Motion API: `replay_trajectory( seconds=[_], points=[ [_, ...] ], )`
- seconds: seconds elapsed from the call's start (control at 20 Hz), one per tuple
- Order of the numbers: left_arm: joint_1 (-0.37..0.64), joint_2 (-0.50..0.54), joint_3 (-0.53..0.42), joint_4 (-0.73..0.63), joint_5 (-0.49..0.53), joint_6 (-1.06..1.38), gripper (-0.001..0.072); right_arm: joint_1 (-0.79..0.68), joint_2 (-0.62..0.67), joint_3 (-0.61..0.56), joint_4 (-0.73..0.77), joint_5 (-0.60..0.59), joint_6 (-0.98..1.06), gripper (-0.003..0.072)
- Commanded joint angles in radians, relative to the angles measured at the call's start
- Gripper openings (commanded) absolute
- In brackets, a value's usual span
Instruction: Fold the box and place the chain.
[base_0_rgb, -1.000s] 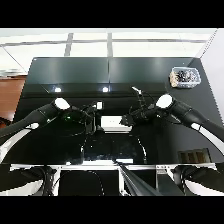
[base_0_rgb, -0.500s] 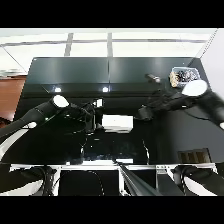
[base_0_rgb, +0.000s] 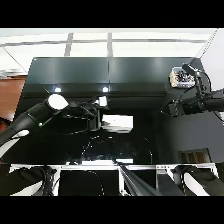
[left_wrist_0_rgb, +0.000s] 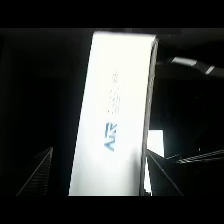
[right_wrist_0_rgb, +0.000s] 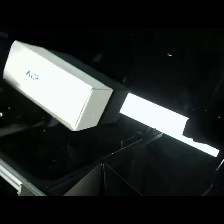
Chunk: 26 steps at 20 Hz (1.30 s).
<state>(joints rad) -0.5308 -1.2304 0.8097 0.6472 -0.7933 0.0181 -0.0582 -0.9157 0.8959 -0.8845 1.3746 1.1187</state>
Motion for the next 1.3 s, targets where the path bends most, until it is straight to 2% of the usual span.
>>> replay_trajectory(
  seconds=[0.0, 0.25, 0.4, 0.95, 1.25],
  points=[
    [-0.096, -0.093, 0.067, -0.038, 0.06, -0.053, 0.0702, -0.015, 0.009, -0.016, -0.01, -0.047, 0.0, 0.0014],
    [-0.129, -0.243, 0.21, -0.03, 0.042, -0.168, 0.0703, -0.015, 0.009, -0.018, -0.011, -0.047, -0.005, 0.0014],
    [-0.127, -0.28, 0.255, 0.0, -0.035, -0.24, 0.0703, -0.015, 0.009, -0.018, -0.011, -0.049, -0.019, 0.0014],
    [-0.127, -0.28, 0.26, 0.116, -0.18, -0.303, 0.0703, -0.015, 0.009, -0.018, -0.01, -0.062, -0.05, 0.0014],
    [-0.131, -0.27, 0.261, 0.203, -0.188, -0.319, 0.0704, -0.015, 0.009, -0.018, -0.01, -0.063, -0.05, 0.0014]
  ],
)
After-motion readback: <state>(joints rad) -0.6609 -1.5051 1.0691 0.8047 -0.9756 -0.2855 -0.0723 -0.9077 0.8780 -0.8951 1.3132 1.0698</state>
